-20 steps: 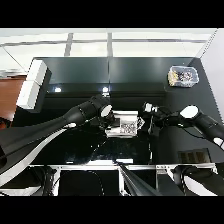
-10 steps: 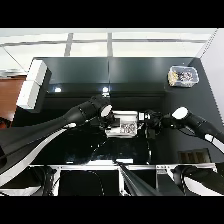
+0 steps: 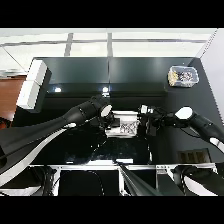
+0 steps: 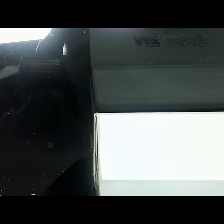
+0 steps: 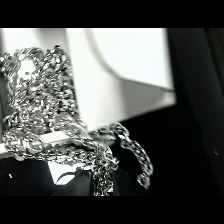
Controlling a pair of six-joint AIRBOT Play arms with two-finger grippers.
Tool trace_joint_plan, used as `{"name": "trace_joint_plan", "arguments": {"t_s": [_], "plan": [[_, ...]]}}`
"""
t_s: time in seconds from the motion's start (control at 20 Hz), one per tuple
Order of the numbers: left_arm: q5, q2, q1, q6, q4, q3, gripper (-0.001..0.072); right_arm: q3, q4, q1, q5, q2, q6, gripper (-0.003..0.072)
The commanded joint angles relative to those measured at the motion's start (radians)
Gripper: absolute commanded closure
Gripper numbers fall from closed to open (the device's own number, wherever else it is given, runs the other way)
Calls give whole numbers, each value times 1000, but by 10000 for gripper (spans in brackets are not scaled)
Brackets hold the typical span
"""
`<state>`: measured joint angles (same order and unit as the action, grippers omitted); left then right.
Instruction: Fold the box and place the chain.
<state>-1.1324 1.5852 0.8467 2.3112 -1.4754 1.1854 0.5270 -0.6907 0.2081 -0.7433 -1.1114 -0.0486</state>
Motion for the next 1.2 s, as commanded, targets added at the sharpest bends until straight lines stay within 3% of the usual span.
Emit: {"name": "trace_joint_plan", "arguments": {"t_s": [0.0, 0.2, 0.4, 0.55, 0.65, 1.15], "plan": [[2, 0, 0, 0, 0, 1, 680, 18, -107, -36, -37, 140, 345, 674], [2, 0, 0, 0, 0, 1, 680, 99, -99, -50, -236, 334, 546, 674], [3, 0, 0, 0, 0, 1, 680, 190, 142, -50, -356, 401, 607, 674], [2, 0, 0, 0, 0, 1, 680, 192, 418, -50, -347, 400, 601, 673], [3, 0, 0, 1, 0, 1, 680, 192, 498, -50, -341, 400, 601, 673], [2, 0, 0, 1, 0, 1, 680, 207, 559, -18, -291, 398, 589, 673]]}}
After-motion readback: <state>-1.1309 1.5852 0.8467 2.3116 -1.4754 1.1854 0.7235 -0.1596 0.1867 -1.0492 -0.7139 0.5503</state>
